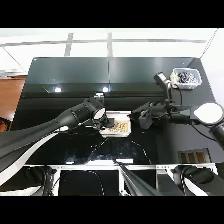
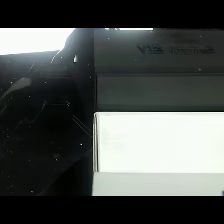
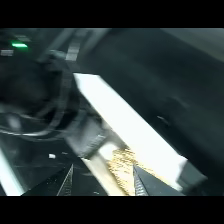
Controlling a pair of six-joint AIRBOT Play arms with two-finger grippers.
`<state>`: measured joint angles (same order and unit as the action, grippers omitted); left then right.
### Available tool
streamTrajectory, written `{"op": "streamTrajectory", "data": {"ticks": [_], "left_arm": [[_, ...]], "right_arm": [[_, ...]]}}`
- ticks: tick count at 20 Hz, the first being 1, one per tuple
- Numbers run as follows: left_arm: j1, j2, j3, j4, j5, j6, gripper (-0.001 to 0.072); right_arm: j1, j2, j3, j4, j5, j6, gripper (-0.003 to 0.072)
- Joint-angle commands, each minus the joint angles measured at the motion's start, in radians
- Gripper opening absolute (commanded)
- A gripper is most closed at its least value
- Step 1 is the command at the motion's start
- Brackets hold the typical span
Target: Fold the box and place the chain.
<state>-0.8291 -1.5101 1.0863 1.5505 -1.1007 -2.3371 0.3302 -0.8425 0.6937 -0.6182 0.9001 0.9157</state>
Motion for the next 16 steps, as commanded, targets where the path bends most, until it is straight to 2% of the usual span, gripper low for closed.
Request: {"op": "streamTrajectory", "data": {"ticks": [1,4,7,8,9,10,11,13,16], "left_arm": [[0.001,0.000,0.000,0.000,0.003,0.000,0.0027],[0.001,0.000,0.002,-0.003,0.008,-0.036,0.0027],[-0.001,0.010,0.031,-0.016,-0.008,-0.107,0.0034],[-0.001,0.018,0.036,-0.019,-0.013,-0.129,0.0130],[-0.001,0.031,0.038,-0.019,-0.019,-0.149,0.0356],[-0.001,0.045,0.038,-0.017,-0.031,-0.157,0.0523],[-0.001,0.064,0.038,-0.014,-0.043,-0.143,0.0555],[-0.008,0.128,0.038,0.042,-0.080,-0.074,0.0555],[-0.029,0.269,0.022,0.146,-0.210,0.046,0.0552]], "right_arm": [[-0.116,0.000,0.013,-0.059,0.078,0.009,0.0421],[-0.191,0.001,0.012,-0.060,0.155,0.008,0.0421],[-0.197,0.001,0.012,-0.096,0.202,0.008,0.0421],[-0.197,0.001,0.012,-0.106,0.203,0.008,0.0421],[-0.197,0.001,0.012,-0.119,0.198,0.008,0.0421],[-0.198,0.001,0.012,-0.121,0.193,0.008,0.0422],[-0.198,0.001,0.012,-0.120,0.188,0.008,0.0421],[-0.198,0.001,0.012,-0.121,0.188,0.008,0.0421],[-0.199,0.001,0.012,-0.144,0.177,0.008,0.0421]]}}
